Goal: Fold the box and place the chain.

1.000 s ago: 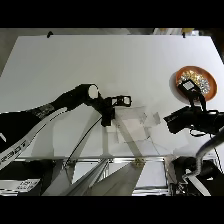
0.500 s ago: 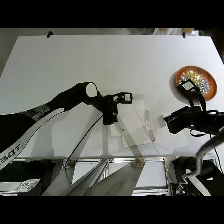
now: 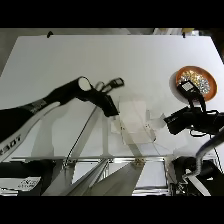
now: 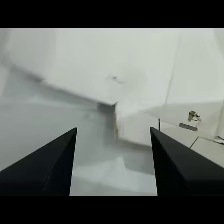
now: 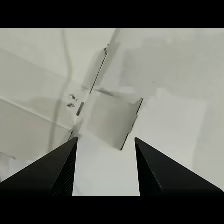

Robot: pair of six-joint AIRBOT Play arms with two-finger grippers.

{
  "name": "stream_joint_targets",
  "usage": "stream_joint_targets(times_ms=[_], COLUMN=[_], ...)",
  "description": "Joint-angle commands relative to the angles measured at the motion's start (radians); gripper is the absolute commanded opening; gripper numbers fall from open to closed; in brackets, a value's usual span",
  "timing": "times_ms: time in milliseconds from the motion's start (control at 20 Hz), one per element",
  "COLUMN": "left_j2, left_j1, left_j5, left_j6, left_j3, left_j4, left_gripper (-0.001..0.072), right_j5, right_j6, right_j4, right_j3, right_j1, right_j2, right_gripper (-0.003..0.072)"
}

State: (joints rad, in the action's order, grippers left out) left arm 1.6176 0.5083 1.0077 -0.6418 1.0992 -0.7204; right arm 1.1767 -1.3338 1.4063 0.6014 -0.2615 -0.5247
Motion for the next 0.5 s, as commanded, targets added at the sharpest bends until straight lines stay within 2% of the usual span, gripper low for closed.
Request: stream_joint_targets(times_ms=[0, 100, 150, 300, 450], left_j2=[0.021, 0.071, 0.103, 0.186, 0.238], left_j1=[-0.180, -0.237, -0.240, -0.187, -0.115], left_j5=[0.145, 0.212, 0.237, 0.256, 0.215], left_j6=[-0.133, -0.133, -0.133, -0.133, -0.133], left_j3=[0.001, 0.001, 0.001, 0.001, 0.002], left_j4=[0.222, 0.349, 0.369, 0.370, 0.372], left_gripper=[0.0514, 0.0514, 0.0514, 0.0514, 0.0514], right_j5=[0.003, 0.003, 0.003, 0.003, 0.004], right_j6=[0.000, 0.000, 0.000, 0.000, -0.001], right_j4=[0.000, 0.000, 0.000, 0.000, -0.001], right_j3=[0.001, 0.001, 0.001, 0.001, 0.001], right_j1=[0.000, 0.000, 0.000, 0.000, 0.000], right_j2=[0.001, 0.001, 0.001, 0.001, 0.001], right_gripper=[0.0397, 0.0396, 0.0396, 0.0396, 0.0396])
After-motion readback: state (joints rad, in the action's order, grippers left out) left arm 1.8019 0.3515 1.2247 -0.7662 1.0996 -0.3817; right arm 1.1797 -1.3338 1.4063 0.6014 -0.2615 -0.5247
